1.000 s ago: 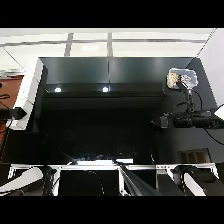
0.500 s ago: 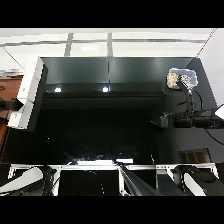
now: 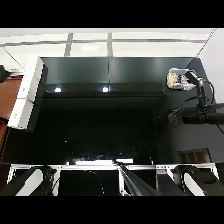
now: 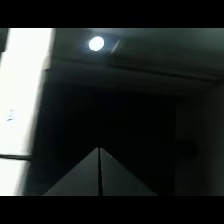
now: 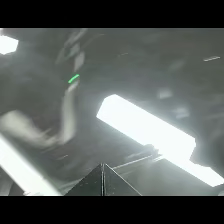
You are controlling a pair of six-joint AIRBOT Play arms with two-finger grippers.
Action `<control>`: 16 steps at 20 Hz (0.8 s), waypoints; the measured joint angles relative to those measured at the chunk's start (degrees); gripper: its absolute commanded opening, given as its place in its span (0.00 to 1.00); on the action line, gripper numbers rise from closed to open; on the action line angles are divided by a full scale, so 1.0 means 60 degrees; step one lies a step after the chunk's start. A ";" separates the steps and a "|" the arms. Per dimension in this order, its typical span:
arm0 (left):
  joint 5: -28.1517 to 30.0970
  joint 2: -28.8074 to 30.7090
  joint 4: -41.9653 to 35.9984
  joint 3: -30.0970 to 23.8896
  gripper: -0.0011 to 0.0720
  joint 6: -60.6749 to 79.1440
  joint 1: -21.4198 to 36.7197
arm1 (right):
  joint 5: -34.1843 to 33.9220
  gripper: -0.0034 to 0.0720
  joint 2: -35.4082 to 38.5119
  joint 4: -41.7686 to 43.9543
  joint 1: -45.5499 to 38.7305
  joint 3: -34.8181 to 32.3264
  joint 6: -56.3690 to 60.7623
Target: Fold the box and place the chain.
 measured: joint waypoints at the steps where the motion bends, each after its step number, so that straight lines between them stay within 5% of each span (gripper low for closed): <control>1: 0.0160 0.0634 -0.0109 -0.0568 0.05 -0.0117 -0.0576 | -0.0557 0.06 0.0248 -0.0186 0.0000 -0.0244 -0.0025; 5: 0.2033 0.3621 0.0033 -0.4320 0.05 -0.0688 -0.3213 | -0.3319 0.06 0.0816 -0.1300 0.0000 -0.1665 -0.0106; 8: 0.3089 0.5253 0.0750 -0.6553 0.05 -0.1698 -0.4273 | -0.4222 0.06 0.0951 -0.1963 0.0000 -0.2262 -0.0120; 16: 0.4962 0.6335 0.1745 -0.7901 0.05 -0.2688 -0.4663 | -0.4645 0.06 0.1024 -0.2426 0.0000 -0.2594 -0.0142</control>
